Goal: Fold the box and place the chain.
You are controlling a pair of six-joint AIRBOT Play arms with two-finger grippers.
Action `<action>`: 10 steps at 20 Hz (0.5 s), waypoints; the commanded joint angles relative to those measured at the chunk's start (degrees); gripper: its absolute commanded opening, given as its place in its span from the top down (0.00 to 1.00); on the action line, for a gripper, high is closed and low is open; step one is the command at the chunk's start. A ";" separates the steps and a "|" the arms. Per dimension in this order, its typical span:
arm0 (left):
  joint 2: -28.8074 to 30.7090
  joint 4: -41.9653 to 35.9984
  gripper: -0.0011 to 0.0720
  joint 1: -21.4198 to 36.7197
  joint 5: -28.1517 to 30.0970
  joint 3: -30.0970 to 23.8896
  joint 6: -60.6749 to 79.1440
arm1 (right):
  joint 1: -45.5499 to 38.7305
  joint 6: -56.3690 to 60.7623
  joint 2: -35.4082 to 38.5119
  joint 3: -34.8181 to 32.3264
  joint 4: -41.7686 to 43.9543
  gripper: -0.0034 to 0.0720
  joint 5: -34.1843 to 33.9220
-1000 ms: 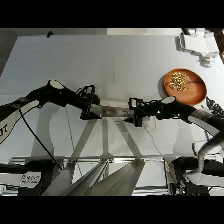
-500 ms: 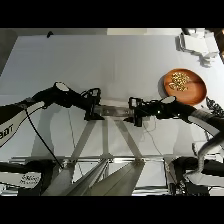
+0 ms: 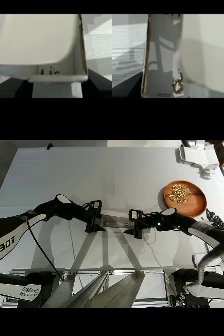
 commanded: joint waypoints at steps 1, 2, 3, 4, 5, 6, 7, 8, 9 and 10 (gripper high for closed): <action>0.00 0.04 0.83 -0.04 -1.25 0.00 0.07 | 0.07 -0.02 0.00 0.02 0.13 0.35 -0.17; -0.02 0.04 0.83 -0.04 -1.22 0.00 0.07 | 0.07 -0.02 0.00 0.02 0.13 0.35 -0.17; -0.02 0.04 0.83 -0.04 -1.22 0.00 0.07 | 0.07 -0.02 0.00 0.02 0.13 0.35 -0.17; -0.02 0.04 0.83 -0.04 -1.22 0.00 0.07 | 0.07 -0.02 0.00 0.02 0.13 0.35 -0.17; 0.00 0.04 0.83 -0.04 -1.22 0.00 0.07 | 0.07 -0.02 0.00 0.02 0.13 0.35 -0.17; 0.00 0.04 0.83 -0.04 -1.22 0.00 0.07 | 0.07 -0.35 0.00 0.02 0.15 0.35 -0.20; -0.02 0.04 0.83 -0.04 -1.22 0.00 0.07 | 0.07 -3.17 0.00 0.02 0.28 0.35 -0.20; -0.02 0.04 0.83 -0.04 -1.22 0.00 0.07 | 0.07 -4.66 0.00 0.02 0.28 0.35 -0.17; -0.02 0.04 0.83 -0.04 -1.22 0.00 0.07 | 0.07 -4.57 0.00 0.02 0.31 0.35 -0.17; -0.02 0.04 0.83 -0.04 -1.22 0.00 0.07 | 0.07 -4.57 0.00 0.02 0.28 0.35 -0.17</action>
